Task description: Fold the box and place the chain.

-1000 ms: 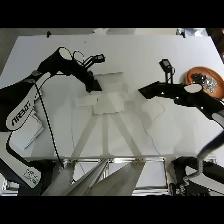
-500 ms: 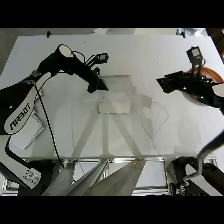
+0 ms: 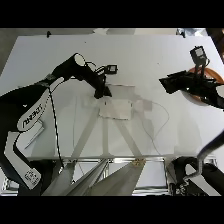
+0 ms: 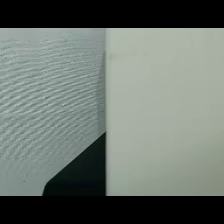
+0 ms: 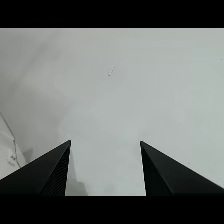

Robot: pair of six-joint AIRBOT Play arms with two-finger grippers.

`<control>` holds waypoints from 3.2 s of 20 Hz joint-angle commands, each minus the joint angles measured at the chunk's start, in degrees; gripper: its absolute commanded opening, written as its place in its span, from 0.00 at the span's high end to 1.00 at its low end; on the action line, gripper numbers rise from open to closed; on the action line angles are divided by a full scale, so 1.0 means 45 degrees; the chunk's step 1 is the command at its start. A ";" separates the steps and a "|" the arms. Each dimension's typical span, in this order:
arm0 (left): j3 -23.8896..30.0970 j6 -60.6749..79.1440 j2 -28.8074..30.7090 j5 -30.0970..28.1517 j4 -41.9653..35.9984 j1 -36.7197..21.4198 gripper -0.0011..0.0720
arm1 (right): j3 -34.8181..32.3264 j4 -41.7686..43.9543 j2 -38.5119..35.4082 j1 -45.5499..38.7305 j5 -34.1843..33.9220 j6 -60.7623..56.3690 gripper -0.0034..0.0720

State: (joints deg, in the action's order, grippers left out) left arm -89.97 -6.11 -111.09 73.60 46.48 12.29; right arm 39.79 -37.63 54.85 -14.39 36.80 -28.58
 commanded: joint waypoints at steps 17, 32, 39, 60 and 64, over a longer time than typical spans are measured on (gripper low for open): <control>0.0005 -0.0461 -0.0350 -0.0772 0.0160 0.0039 0.98 | 0.0015 -0.0024 -0.0015 0.0010 0.3026 0.1200 0.36; 0.0005 -0.0461 -0.0350 -0.0772 0.0160 0.0044 0.97 | 0.0015 -0.0121 -0.0010 0.1622 0.5285 0.6887 0.04; 0.0005 -0.0461 -0.0350 -0.0772 0.0160 0.0044 0.97 | -0.0029 -0.0549 0.1889 0.1617 0.5532 0.9107 0.04; 0.0005 -0.0461 -0.0350 -0.0772 0.0160 0.0044 0.97 | -0.1336 0.4823 0.5197 0.3687 0.0563 1.2381 0.04; 0.0005 -0.0461 -0.0350 -0.0772 0.0155 0.0044 0.97 | -0.1331 0.4609 0.5134 0.3682 0.0427 1.1453 0.04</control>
State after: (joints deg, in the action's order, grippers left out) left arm -89.97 -8.25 -112.62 70.22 47.20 12.47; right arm 33.82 -17.91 77.95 1.91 39.90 25.91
